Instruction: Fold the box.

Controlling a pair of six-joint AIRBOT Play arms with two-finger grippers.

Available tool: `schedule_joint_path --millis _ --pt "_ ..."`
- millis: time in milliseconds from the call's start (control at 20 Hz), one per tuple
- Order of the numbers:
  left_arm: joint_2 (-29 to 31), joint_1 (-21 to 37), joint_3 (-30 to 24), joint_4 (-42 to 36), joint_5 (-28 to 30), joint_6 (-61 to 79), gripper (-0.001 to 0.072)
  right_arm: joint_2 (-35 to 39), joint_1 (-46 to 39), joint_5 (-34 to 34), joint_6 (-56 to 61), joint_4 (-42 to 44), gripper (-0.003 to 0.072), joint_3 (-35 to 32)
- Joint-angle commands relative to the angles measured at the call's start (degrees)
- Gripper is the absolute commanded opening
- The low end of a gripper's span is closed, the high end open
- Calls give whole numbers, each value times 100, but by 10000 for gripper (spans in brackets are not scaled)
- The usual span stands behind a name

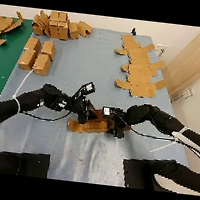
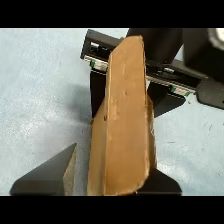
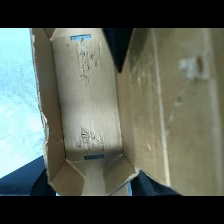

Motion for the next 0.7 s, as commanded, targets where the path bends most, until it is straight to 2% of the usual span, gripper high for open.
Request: schedule_joint_path --millis 0,50,250,300,350,400,500,600,650 --pt "369 107 4 772 66 -857 460 0 0 -17 7 0 587 -2" --pt "538 177 4 1224 61 -1519 507 0 0 -17 7 0 587 -2" --pt "1318 341 4 3810 -577 -3921 500 0 0 -17 4 0 587 -2" --pt "1502 341 4 4345 -822 -4754 343 0 0 -17 4 0 587 -2" --pt "1633 339 4 4570 -1156 -5571 98 0 0 -17 4 0 587 -2" --pt "1722 328 4 4553 -1541 -6207 11 0 0 -17 4 0 587 -2" --pt "1740 175 -13 4035 -1864 -7101 11 0 0 -17 4 0 587 -2" --pt "1696 -170 -24 3174 -1589 -7158 11 0 0 -39 4 2 587 -2" --pt "1641 -321 -17 2865 -1272 -7147 12 0 0 -81 4 2 587 -2"
